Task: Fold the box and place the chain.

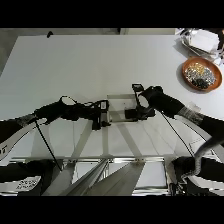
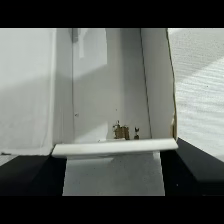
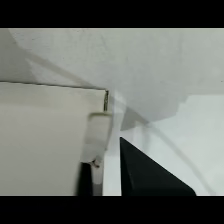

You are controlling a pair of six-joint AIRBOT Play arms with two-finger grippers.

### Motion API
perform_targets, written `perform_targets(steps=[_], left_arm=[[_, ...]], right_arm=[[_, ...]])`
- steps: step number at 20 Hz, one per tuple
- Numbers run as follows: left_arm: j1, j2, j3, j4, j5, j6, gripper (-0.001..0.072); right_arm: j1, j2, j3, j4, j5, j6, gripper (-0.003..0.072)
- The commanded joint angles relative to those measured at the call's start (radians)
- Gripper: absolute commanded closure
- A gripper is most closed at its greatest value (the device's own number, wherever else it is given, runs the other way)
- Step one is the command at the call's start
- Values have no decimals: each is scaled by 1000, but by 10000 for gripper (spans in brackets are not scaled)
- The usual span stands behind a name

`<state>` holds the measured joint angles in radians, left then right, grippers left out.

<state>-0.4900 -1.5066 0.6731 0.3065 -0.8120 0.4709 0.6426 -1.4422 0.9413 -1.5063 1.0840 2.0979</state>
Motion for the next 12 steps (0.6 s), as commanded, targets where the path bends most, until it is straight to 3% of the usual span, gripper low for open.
perform_targets(steps=[1, 3, 7, 9, 10, 12], left_arm=[[0, 1, 0, 0, 0, 0, 501], [0, 0, 0, 0, 0, 0, 501], [0, 1, 0, 0, 0, 0, 501], [0, 0, 0, 0, 0, 0, 501], [0, 0, 0, 0, 0, 0, 501], [0, 0, 0, 0, 0, 0, 501]], right_arm=[[0, -4, 1, 4, -31, 0, 595], [0, -4, 1, 11, -33, -1, 668], [0, -7, 1, 11, -26, -2, 661], [0, 3, 1, 11, -26, -4, 324], [-2, 19, 1, 7, -25, -16, 287], [-19, 71, 3, 4, 0, -74, 286]])
